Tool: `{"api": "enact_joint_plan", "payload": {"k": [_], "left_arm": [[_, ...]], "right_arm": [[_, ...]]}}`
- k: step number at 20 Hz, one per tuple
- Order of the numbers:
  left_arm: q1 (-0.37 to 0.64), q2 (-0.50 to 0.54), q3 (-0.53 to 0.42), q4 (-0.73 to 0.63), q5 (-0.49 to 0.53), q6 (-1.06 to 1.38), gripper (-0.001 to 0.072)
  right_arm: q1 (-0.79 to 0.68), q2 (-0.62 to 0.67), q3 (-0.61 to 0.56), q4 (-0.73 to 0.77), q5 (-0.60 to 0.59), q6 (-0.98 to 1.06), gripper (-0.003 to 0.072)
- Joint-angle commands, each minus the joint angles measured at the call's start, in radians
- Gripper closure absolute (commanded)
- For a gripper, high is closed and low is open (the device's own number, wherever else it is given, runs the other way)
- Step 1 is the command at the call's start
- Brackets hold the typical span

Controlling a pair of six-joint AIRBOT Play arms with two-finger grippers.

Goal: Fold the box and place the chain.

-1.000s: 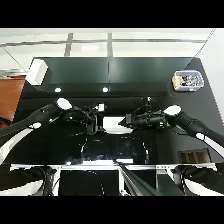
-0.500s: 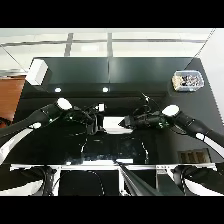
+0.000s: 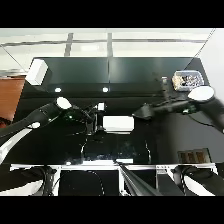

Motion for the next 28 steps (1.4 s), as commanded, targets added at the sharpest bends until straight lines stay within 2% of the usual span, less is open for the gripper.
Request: {"api": "enact_joint_plan", "payload": {"k": [1,4,7,10,13,17,28], "left_arm": [[0.001,0.061,0.011,0.025,-0.004,-0.024,-0.0006],[0.005,0.141,0.011,0.132,-0.04,-0.126,-0.0006],[-0.023,0.165,0.038,0.062,-0.064,-0.127,-0.0002],[-0.088,0.124,0.098,0.007,-0.007,-0.136,-0.0001],[-0.145,0.054,0.135,0.005,0.049,-0.174,-0.0001],[-0.164,-0.033,0.164,0.001,0.047,-0.274,-0.0001],[-0.164,-0.047,0.163,0.015,-0.011,-0.31,-0.0001]], "right_arm": [[-0.172,0.145,0.024,-0.151,0.172,0.06,0.0673],[-0.288,0.23,0.023,-0.218,0.214,0.07,0.0673],[-0.343,0.241,0.018,-0.22,0.182,0.07,0.0673],[-0.343,0.241,0.016,-0.217,0.119,0.078,0.0673],[-0.343,0.241,0.016,-0.217,0.108,0.078,0.0673],[-0.343,0.241,0.016,-0.218,0.1,0.077,0.0673],[-0.343,0.241,0.016,-0.217,0.09,0.078,0.0673]]}}
